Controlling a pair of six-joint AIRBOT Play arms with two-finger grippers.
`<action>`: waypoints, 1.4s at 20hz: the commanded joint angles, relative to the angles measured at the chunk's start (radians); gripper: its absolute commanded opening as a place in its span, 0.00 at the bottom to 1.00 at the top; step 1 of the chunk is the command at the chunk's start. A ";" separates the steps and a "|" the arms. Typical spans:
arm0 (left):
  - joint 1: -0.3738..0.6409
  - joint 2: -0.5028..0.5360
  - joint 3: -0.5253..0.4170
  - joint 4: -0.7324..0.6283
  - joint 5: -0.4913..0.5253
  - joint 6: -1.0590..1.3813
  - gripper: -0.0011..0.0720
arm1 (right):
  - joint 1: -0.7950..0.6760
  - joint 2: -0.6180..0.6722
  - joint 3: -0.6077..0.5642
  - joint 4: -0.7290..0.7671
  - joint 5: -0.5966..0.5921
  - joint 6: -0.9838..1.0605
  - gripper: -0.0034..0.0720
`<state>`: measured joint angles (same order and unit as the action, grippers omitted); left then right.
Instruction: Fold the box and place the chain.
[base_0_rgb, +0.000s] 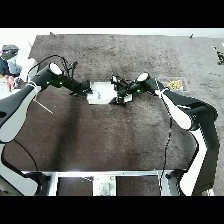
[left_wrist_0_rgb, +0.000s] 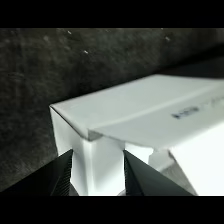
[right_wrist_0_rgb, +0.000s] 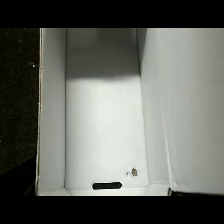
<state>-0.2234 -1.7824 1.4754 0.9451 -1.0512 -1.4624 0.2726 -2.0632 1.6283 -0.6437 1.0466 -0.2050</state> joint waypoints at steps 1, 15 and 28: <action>-0.041 -0.009 0.026 0.106 0.038 -0.137 0.50 | 0.000 0.000 0.000 0.000 0.000 0.000 0.67; -0.196 -0.192 0.294 0.602 -0.236 -0.571 0.48 | 0.000 0.000 0.000 0.000 0.000 0.000 0.67; -0.230 -0.195 0.301 0.672 -0.206 -0.579 0.03 | 0.000 0.000 0.000 0.000 0.000 0.000 0.67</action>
<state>-0.4496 -1.9762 1.7752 1.6054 -1.2652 -2.0403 0.2729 -2.0632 1.6283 -0.6434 1.0458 -0.2047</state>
